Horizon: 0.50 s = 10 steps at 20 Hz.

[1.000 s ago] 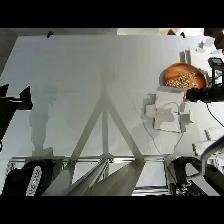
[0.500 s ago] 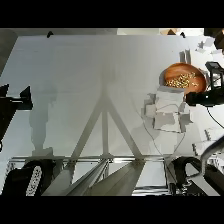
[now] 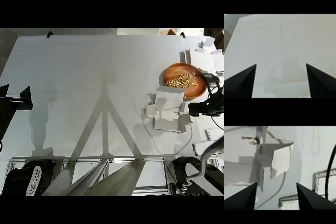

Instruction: Fold the box and place the chain.

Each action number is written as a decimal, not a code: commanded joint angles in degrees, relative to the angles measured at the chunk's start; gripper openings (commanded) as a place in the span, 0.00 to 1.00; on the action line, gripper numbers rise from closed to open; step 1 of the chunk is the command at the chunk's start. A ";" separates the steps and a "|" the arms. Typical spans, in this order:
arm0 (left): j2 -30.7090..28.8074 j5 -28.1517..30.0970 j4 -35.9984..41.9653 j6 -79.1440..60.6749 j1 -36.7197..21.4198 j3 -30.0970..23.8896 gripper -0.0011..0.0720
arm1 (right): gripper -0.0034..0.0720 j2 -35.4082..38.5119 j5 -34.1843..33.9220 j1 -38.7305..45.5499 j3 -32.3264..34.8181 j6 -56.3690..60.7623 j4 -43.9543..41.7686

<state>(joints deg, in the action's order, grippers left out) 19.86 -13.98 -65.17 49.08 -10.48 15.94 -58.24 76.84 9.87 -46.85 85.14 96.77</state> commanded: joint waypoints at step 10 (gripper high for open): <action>-0.04 0.02 -0.02 -0.02 0.04 -0.04 0.96 | 0.75 -11.50 -0.63 -7.30 -0.02 8.17 11.47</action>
